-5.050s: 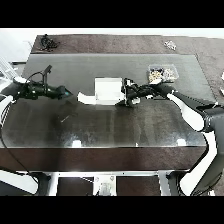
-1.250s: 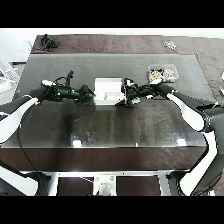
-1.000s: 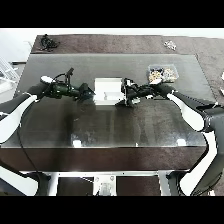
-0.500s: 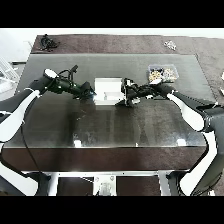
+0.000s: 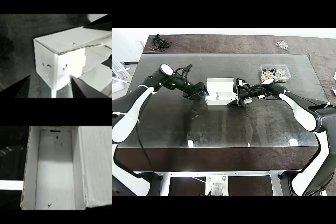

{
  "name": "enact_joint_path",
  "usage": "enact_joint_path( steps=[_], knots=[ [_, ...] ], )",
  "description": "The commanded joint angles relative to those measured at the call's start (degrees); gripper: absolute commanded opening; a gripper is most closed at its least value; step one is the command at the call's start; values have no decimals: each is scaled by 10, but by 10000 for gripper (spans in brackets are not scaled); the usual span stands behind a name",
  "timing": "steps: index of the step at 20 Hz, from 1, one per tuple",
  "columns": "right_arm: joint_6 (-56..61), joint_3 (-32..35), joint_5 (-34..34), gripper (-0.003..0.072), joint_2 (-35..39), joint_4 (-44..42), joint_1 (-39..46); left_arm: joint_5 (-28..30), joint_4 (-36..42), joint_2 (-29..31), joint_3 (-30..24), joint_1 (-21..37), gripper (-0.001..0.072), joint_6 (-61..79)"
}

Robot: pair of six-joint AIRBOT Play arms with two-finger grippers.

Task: Fold the box and place the chain.

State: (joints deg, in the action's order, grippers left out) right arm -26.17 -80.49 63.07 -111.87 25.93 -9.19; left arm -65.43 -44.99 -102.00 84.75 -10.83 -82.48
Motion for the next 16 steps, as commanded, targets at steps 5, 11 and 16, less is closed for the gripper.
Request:
enact_joint_path(
  steps=[5,11,16],
  knots=[
    [0,0,0,588,0,0,0,-33,-104,-36,91,-43,564,-91],
    [0,0,0,588,0,0,0,-65,-161,-59,144,-73,564,-138],
    [0,0,0,588,0,0,0,-107,-211,-89,199,-96,563,-179]
  ],
)
